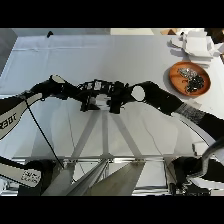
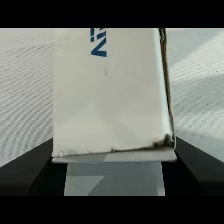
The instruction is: Fold the box and place the chain.
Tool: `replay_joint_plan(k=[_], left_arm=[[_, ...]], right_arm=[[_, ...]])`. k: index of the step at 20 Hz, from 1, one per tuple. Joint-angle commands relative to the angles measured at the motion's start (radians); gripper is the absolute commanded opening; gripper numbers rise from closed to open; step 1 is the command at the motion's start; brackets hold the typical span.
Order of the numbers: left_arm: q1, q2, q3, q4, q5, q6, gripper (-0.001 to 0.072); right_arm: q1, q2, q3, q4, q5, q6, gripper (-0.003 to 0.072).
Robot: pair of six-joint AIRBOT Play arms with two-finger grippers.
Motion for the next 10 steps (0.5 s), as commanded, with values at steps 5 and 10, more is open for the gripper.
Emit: replay_joint_plan(k=[5,10], left_arm=[[0.0,0.0,0.0,0.0,0.002,-0.002,0.0324],[0.0,0.0,0.0,0.0,0.002,-0.002,0.0324]], right_arm=[[0.006,-0.001,-0.001,0.004,0.018,0.012,0.0254],[0.006,-0.002,-0.001,-0.046,-0.04,0.058,0.0196]])
